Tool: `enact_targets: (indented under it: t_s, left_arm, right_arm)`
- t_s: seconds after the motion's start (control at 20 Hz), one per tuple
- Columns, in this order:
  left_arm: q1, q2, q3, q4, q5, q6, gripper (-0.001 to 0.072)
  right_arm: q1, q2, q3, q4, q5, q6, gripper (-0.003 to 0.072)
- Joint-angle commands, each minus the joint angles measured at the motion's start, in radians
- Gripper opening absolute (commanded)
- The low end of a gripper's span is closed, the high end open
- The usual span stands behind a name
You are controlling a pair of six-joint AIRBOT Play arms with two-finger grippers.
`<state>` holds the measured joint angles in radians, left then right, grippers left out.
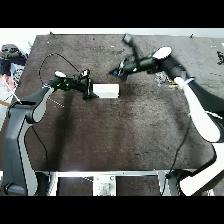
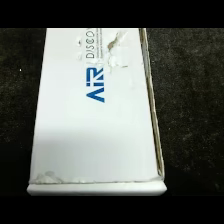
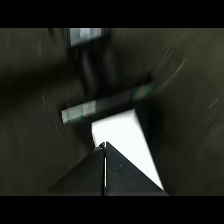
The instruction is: Fold the box and place the chain.
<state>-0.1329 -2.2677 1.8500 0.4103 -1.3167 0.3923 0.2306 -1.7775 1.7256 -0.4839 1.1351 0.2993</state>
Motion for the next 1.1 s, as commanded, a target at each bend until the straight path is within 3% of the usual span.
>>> enact_targets:
  t_s: [0.0, 0.1, 0.2, 0.5, 0.6, 0.8, 1.05]
  left_arm:
    - [0.001, 0.0, 0.001, 0.0, 0.0, 0.0, 0.0447]
    - [0.001, 0.0, 0.001, 0.0, 0.0, 0.0, 0.0446]
    - [0.001, 0.0, 0.001, 0.0, 0.0, 0.0, 0.0447]
    - [0.001, 0.0, 0.001, 0.0, 0.0, 0.0, 0.0447]
    - [0.001, 0.0, 0.001, 0.0, 0.0, 0.0, 0.0447]
    - [0.001, 0.0, 0.001, 0.0, 0.0, 0.0, 0.0447]
    - [0.001, 0.0, 0.001, 0.0, 0.0, 0.0, 0.0447]
  right_arm:
    - [-0.035, 0.154, -0.035, 0.009, 0.063, 0.148, 0.0008]
    - [-0.048, 0.274, -0.137, -0.043, -0.006, 0.199, 0.0008]
    - [-0.062, 0.412, -0.286, -0.121, -0.154, 0.265, 0.0008]
    - [-0.076, 0.909, -0.931, -0.14, -0.842, 0.274, 0.0008]
    - [-0.076, 1.063, -1.12, -0.141, -0.987, 0.274, 0.0009]
    - [-0.076, 1.345, -1.424, -0.148, -1.097, 0.27, 0.0009]
    - [-0.076, 1.561, -1.606, -0.149, -1.114, 0.27, 0.0009]
